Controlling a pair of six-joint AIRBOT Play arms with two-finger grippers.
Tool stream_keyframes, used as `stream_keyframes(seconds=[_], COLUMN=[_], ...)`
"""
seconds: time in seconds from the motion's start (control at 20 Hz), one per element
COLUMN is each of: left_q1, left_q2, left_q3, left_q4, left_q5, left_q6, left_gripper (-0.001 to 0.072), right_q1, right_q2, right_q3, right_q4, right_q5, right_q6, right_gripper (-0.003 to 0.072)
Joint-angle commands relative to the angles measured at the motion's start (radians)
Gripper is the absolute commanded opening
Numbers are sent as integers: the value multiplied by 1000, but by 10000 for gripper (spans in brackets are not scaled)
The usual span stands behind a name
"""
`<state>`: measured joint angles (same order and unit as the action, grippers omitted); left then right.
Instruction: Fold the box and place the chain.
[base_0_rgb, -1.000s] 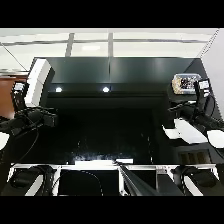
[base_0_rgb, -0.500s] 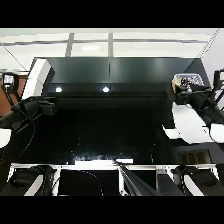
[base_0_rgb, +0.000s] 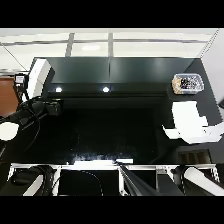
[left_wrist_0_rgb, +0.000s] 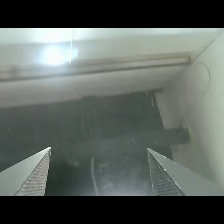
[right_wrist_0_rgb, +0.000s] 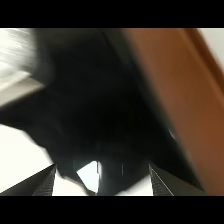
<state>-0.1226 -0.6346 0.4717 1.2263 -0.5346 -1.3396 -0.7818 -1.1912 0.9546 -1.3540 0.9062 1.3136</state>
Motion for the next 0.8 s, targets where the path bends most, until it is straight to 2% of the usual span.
stream_keyframes(seconds=[0.0, 0.1, 0.25, 0.45, 0.5, 0.55, 0.6, 0.65, 0.7, 0.75], left_q1=[-1, -1, -1, -1, 0, 0, 0, 0, 0, 0], left_q2=[-7, -7, -7, -7, -7, -7, -7, -7, -7, -7], left_q3=[0, 0, 0, 0, 0, 0, 0, 0, 0, 0], left_q4=[-11, -13, -16, -43, -58, -66, -70, -72, -72, -72], left_q5=[-64, -100, -152, -167, -170, -170, -171, -172, -173, -174], left_q6=[1, 1, 1, 1, 1, 1, 1, 1, 1, 1], left_gripper=[711, 712, 712, 712, 711, 711, 711, 711, 712, 711], right_q1=[-223, -266, -272, -237, -221, -206, -196, -193, -193, -194], right_q2=[-107, -187, -338, -444, -456, -457, -457, -457, -457, -457], right_q3=[66, 113, 243, 321, 328, 328, 329, 329, 329, 329], right_q4=[-12, 24, 115, 202, 193, 173, 148, 142, 153, 156], right_q5=[203, 288, 485, 510, 501, 496, 500, 510, 532, 563], right_q6=[-26, -122, -261, -365, -386, -408, -420, -426, -427, -429], right_gripper=[720, 720, 720, 720, 681, 541, 453, 230, 94, 77])
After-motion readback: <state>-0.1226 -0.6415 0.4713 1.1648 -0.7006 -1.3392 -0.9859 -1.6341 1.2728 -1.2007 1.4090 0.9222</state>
